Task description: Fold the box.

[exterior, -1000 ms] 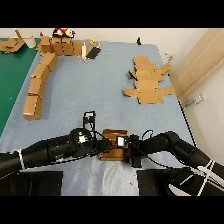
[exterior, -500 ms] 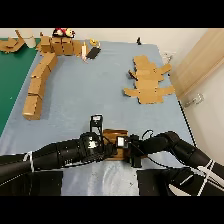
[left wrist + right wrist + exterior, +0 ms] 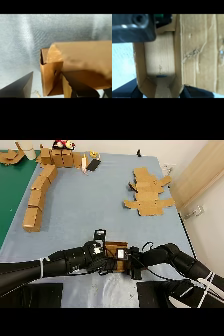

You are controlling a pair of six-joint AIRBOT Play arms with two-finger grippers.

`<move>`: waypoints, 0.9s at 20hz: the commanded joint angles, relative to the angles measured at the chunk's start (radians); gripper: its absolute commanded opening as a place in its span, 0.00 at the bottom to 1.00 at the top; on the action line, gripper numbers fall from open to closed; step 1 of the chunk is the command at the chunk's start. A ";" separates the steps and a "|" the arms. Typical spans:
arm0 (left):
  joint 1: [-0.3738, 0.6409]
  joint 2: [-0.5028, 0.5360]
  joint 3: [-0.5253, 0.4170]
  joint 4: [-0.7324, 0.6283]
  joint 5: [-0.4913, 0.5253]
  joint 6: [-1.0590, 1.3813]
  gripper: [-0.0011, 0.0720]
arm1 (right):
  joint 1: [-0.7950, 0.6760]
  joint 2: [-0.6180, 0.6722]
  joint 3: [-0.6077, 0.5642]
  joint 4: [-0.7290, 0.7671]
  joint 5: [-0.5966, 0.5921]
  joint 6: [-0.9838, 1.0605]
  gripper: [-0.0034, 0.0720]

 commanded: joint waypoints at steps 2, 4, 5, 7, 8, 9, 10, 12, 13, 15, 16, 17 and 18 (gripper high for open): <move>0.017 -0.029 0.026 -0.004 -0.041 0.040 0.76 | 0.000 0.001 0.000 0.000 0.000 0.001 0.65; 0.026 -0.041 0.027 -0.006 -0.038 0.087 0.74 | 0.000 0.001 0.000 0.000 0.000 0.001 0.65; 0.029 -0.047 0.028 -0.008 -0.033 0.105 0.74 | 0.000 0.000 0.000 0.000 0.000 0.001 0.65; 0.035 -0.061 0.034 -0.007 -0.031 0.134 0.74 | 0.000 0.000 0.000 0.000 0.000 0.001 0.65; 0.040 -0.064 0.036 -0.007 -0.019 0.139 0.74 | 0.000 0.001 0.000 0.000 0.000 0.001 0.65; 0.046 -0.069 0.038 -0.003 0.000 0.140 0.74 | 0.000 0.000 0.000 0.000 0.000 0.001 0.65; 0.049 -0.071 0.038 -0.002 0.025 0.140 0.74 | 0.000 0.000 0.000 0.000 0.000 0.001 0.65; 0.053 -0.075 0.038 -0.003 0.058 0.140 0.74 | 0.000 0.001 0.000 0.000 0.000 0.001 0.65; 0.053 -0.076 0.038 -0.003 0.058 0.140 0.74 | 0.000 0.000 0.000 0.000 0.000 0.001 0.65; 0.053 -0.078 0.038 -0.010 0.045 0.140 0.53 | 0.000 0.001 0.000 0.000 0.000 0.001 0.65; 0.053 -0.079 0.038 -0.012 0.043 0.139 0.34 | 0.000 0.001 0.000 0.000 0.000 0.001 0.65; 0.053 -0.079 0.038 -0.012 0.045 0.132 0.25 | 0.000 0.001 0.000 0.000 0.000 0.001 0.65; 0.053 -0.079 0.038 -0.013 0.047 0.121 0.03 | 0.000 0.001 0.000 0.000 0.000 0.001 0.65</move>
